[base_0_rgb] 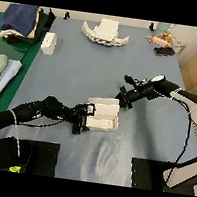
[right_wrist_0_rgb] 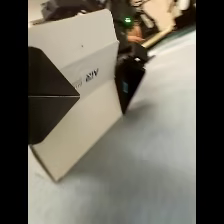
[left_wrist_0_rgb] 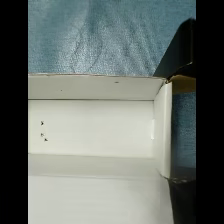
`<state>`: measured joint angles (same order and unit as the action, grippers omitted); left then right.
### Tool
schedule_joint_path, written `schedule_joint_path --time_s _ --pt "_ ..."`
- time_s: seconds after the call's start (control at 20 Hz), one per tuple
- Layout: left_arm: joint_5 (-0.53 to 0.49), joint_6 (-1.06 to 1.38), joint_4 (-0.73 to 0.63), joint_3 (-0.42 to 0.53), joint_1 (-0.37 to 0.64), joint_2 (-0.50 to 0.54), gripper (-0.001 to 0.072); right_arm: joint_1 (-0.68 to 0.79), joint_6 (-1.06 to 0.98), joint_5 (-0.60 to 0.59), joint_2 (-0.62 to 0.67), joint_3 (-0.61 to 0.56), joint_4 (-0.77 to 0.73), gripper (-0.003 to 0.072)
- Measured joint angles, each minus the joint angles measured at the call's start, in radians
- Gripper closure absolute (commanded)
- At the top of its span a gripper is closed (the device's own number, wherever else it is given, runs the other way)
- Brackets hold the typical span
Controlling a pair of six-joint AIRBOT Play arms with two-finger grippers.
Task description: Fold the box.
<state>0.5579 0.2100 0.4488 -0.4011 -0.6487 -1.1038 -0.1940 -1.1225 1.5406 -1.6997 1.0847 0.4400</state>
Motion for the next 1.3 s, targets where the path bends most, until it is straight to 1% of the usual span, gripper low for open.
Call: schedule_joint_path --time_s 0.15,0.3,0.4,0.5,0.6,0.7,1.0,1.1,1.15,1.25,1.3 --pt "0.0 0.0 0.0 0.0 0.0 0.0 0.0204 -0.073 0.078 0.051 0.012 0.017 -0.006 0.0681" --pt "0.0 0.0 0.0 0.0 0.0 0.0 0.0204 -0.132 0.139 0.069 0.041 0.023 0.024 0.0681" --pt "0.0 0.0 0.0 0.0 0.0 0.0 0.0204 -0.163 0.174 0.065 0.074 0.023 0.074 0.0681" --pt "0.0 0.0 0.0 0.0 0.0 0.0 0.0204 -0.187 0.21 0.026 0.12 0.008 0.134 0.0681" --pt "0.0 0.0 0.0 0.0 0.0 0.0 0.0203 -0.207 0.261 -0.051 0.183 -0.032 0.18 0.0681" --pt "0.0 0.0 0.0 0.0 0.0 0.0 0.0204 -0.229 0.323 -0.164 0.262 -0.099 0.209 0.0681" --pt "0.0 0.0 0.0 0.0 0.0 0.0 0.0204 -0.353 0.504 -0.553 0.544 -0.365 0.256 0.068" --pt "0.0 0.001 0.0 0.0 0.0 0.0 0.0204 -0.415 0.563 -0.678 0.641 -0.456 0.266 0.0622" --pt "0.0 0.0 0.0 0.0 0.0 0.0 0.0204 -0.447 0.588 -0.744 0.686 -0.495 0.277 0.055" --pt "0.0 0.001 0.0 0.0 0.0 0.0 0.0204 -0.5 0.623 -0.845 0.752 -0.547 0.314 0.0371" --pt "0.0 0.0 0.0 0.0 0.0 0.0 0.0204 -0.521 0.636 -0.879 0.777 -0.563 0.338 0.033"
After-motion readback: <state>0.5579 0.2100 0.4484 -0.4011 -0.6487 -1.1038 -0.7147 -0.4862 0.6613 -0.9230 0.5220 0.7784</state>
